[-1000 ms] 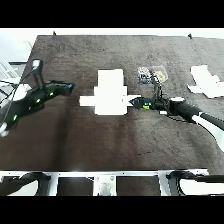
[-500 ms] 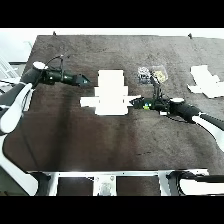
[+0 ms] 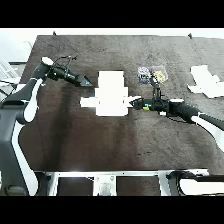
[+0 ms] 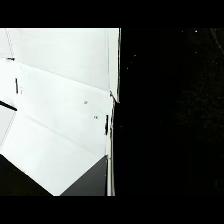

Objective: Fold the box and place the chain.

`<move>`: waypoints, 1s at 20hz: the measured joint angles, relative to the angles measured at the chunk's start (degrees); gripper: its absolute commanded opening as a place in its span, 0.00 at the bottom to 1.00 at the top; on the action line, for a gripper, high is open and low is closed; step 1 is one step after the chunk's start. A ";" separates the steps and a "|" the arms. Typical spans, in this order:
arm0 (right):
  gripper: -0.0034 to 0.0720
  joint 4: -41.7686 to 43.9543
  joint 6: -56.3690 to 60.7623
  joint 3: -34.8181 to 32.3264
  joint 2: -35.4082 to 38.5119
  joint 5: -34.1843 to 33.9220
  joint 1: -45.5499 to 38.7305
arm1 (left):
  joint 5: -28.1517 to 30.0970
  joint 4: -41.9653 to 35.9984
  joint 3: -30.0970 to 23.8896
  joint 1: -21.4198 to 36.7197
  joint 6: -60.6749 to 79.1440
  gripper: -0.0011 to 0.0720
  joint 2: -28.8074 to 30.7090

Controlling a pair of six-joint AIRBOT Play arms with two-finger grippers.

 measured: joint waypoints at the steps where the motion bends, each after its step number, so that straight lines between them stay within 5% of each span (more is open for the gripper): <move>1: 0.06 0.00 0.00 0.00 -0.04 0.02 0.04 | -0.55 0.07 0.50 -0.39 0.70 0.82 -0.52; 7: 0.06 0.00 0.00 0.00 -0.04 0.20 0.09 | -0.42 -0.72 1.55 -3.19 4.74 0.82 -1.68; 8: 0.06 -0.02 0.00 0.00 -0.04 0.22 0.09 | 0.07 -0.94 1.60 -3.28 4.96 0.74 -1.79; 20: 0.06 0.00 0.02 0.00 -0.04 0.24 0.11 | 0.39 -3.10 1.68 -4.11 5.75 0.74 -2.64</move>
